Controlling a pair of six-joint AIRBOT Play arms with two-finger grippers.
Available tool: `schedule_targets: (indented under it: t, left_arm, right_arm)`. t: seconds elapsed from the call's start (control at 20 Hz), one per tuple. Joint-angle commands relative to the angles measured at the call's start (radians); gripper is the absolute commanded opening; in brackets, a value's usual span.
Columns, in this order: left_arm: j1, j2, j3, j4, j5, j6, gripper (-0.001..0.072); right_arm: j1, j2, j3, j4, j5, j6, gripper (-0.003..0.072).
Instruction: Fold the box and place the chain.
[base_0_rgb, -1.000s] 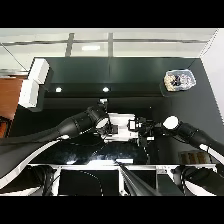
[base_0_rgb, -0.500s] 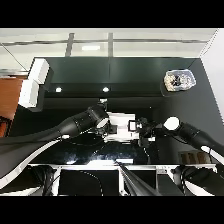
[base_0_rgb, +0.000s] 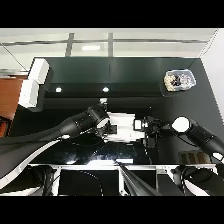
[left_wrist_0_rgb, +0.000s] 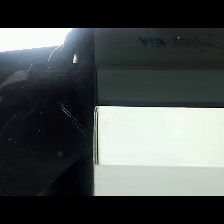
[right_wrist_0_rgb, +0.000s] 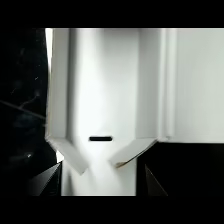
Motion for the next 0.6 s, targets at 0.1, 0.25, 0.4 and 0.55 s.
schedule_targets:
  t: [0.1,0.25,0.4,0.55]
  left_arm:
    - [0.000,-0.001,-0.001,0.003,-0.003,0.000,0.0028]
    - [0.000,-0.001,-0.001,0.002,-0.003,0.000,0.0029]
    - [0.000,-0.001,-0.001,0.001,-0.003,0.000,0.0028]
    - [0.000,-0.001,-0.001,0.000,-0.003,0.000,0.0028]
  right_arm:
    - [-0.003,-0.005,0.000,0.104,-0.009,-0.071,0.0449]
    - [0.006,-0.033,0.000,0.131,-0.006,-0.051,0.0428]
    - [0.050,-0.043,0.000,0.147,-0.015,-0.021,0.0239]
    - [0.093,-0.060,0.000,0.173,-0.072,0.007,0.0239]
